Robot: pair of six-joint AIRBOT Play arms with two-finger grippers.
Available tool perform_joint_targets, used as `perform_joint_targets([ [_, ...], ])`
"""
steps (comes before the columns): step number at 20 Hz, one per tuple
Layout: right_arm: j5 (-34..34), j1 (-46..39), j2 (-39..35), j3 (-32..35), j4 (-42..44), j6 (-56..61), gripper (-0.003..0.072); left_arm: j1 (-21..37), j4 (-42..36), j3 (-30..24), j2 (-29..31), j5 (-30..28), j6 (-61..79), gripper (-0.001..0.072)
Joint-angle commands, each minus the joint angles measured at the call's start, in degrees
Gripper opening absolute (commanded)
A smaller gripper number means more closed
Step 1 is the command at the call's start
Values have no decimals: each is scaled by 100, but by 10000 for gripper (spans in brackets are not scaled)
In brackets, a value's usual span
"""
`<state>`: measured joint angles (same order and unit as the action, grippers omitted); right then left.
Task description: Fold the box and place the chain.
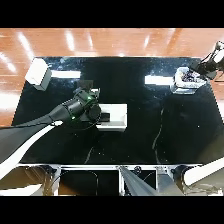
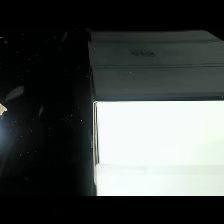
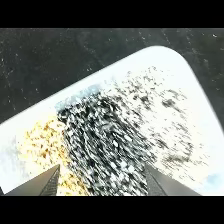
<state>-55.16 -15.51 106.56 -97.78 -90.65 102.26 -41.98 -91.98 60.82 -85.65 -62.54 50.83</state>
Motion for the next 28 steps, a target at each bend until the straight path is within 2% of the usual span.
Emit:
perform_joint_targets([
  [1, -2, -20, 337, -225, 109, -33, 587, 2, 9, -2, -2, 17, -7, 17],
  [5, -9, -20, 455, -225, 175, -33, 586, 2, 48, -2, -2, 15, -7, 17],
  [6, 22, -20, 474, -225, 175, -33, 539, 2, 46, -2, -2, 15, -7, 17],
  [7, 70, -20, 496, -225, 173, -33, 392, 2, 48, -2, -2, 2, -4, 17],
  [8, 129, -20, 505, -225, 173, -33, 351, 2, 48, -2, -2, -4, -7, 17],
  [13, 162, -20, 514, -225, 177, -33, 350, 2, 46, -2, -2, -26, -7, 17],
  [14, 105, -20, 514, -225, 188, -74, 241, 2, 46, -2, -2, -26, -4, 17],
  [15, 35, -22, 507, -227, 264, -203, 12, 2, 46, -2, -2, -28, -4, 17],
  [18, -358, -20, 385, -400, 367, -428, 19, 2, 74, -2, -2, -26, -4, 17],
  [20, -407, -22, 46, -479, 361, -463, 19, 2, 131, -2, -2, -28, -4, 17],
  [28, 57, -17, -2256, -501, 363, -570, 21, 2, 138, -2, -2, -26, -4, 17],
])
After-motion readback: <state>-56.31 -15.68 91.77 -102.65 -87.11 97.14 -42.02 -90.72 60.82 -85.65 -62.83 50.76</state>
